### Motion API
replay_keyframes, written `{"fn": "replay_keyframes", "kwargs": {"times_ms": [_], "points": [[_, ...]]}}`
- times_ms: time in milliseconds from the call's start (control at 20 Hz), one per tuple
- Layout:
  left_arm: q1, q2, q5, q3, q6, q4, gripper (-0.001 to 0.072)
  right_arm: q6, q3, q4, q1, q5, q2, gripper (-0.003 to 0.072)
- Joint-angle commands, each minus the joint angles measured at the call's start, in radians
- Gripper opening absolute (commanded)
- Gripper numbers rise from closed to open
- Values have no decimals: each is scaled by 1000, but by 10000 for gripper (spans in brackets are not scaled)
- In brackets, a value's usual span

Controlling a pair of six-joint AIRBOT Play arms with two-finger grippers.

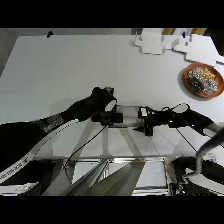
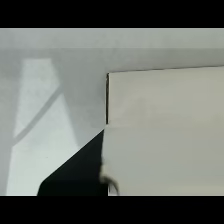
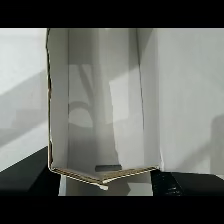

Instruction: Fold the box and place the chain.

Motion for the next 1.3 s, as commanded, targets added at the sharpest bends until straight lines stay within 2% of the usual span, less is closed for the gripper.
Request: {"fn": "replay_keyframes", "kwargs": {"times_ms": [0,100,150,250,350,400,500,550,700,750,850,900,1000,1100,1250], "points": [[-2,-2,0,0,11,3,1,-2,0,-2,0,-1,0,396],[-2,0,0,0,12,3,3,-2,0,-2,0,-1,0,396],[-2,2,0,0,20,2,38,-2,0,-2,0,-1,0,396],[1,21,0,0,63,0,137,-2,0,-2,0,-1,0,396],[18,61,-3,0,175,0,309,-2,0,-2,0,-1,0,396],[30,88,-5,0,246,-2,352,-2,0,-2,0,-1,0,396],[60,144,-13,0,360,-6,353,-2,0,-2,0,-1,0,396],[77,176,-18,0,433,-8,381,-2,0,-2,0,-1,0,396],[130,256,-39,0,660,-5,664,-2,0,-2,0,-1,0,396],[149,280,-53,0,766,-9,695,-2,0,-2,0,-1,0,396],[189,317,-75,-9,1005,-52,695,-2,0,-2,0,-1,0,396],[213,345,-62,-41,1204,-110,695,-2,0,-2,0,-1,0,396],[259,410,23,-171,1672,-245,694,-2,0,-2,0,-1,0,396],[312,459,163,-331,2060,-406,694,-2,0,-2,0,-1,0,396],[382,427,309,-476,2335,-545,695,-2,0,-2,0,-1,0,396]]}}
